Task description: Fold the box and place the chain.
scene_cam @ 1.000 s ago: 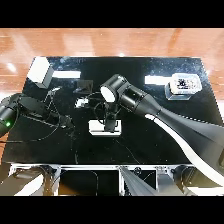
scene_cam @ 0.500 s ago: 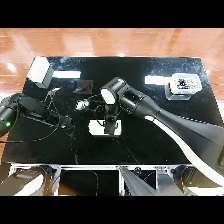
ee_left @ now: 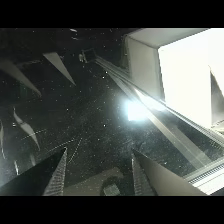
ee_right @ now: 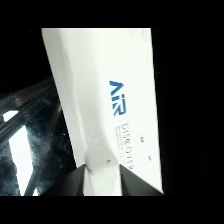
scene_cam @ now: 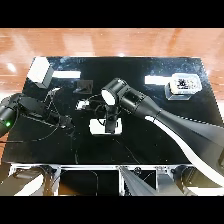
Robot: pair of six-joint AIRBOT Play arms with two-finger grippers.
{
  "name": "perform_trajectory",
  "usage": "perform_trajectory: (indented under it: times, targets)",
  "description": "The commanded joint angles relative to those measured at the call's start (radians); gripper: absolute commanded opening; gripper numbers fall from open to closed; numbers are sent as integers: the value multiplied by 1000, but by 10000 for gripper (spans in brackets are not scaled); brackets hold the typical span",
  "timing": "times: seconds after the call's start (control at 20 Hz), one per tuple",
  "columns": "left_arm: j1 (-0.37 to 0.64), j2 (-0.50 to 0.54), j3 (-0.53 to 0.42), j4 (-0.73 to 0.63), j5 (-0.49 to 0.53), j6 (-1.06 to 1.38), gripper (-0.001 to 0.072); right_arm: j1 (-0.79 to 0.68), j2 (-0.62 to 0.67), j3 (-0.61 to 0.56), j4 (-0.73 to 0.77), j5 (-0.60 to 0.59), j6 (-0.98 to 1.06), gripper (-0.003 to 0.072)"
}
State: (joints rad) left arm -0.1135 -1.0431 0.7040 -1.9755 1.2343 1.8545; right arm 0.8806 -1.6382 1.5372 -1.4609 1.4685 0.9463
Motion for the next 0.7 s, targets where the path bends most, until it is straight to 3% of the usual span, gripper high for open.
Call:
perform_trajectory:
  times: [0.0, 0.65]
  targets:
    - [-1, 0, -1, 0, 0, 0, 511, 1, 9, 0, -14, -3, 12, 455]
    - [-1, 0, -1, 0, 1, 0, 511, -2, -1, 0, -14, -34, -20, 455]
